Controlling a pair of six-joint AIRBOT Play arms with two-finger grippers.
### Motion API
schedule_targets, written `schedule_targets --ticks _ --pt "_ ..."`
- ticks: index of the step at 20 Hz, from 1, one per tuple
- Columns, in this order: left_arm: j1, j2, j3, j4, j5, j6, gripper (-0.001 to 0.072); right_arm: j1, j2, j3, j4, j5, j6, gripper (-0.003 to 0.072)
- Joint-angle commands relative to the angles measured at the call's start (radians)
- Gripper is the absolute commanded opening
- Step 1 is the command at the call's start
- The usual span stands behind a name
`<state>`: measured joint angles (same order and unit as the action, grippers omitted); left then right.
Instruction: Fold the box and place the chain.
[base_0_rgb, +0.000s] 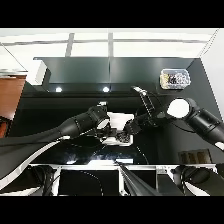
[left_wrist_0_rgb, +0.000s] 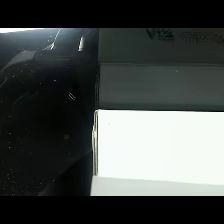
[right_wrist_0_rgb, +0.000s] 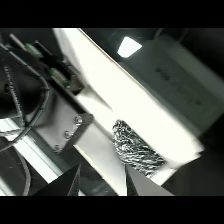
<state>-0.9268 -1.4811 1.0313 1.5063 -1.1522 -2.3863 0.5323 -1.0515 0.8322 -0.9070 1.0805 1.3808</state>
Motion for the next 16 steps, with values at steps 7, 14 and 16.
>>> schedule_targets --ticks 7,14,16 --pt "0.000 -0.001 0.011 -0.032 0.042 -0.028 0.0026 -0.335 0.203 0.071 -0.153 0.142 0.024 0.0343" --pt "0.004 0.000 0.051 -0.060 0.025 -0.039 0.0435 -0.356 0.216 0.070 -0.146 0.156 0.025 0.0343" --pt "0.008 0.002 0.115 -0.054 -0.056 0.116 0.0435 -0.356 0.216 0.070 -0.142 0.158 0.026 0.0343"
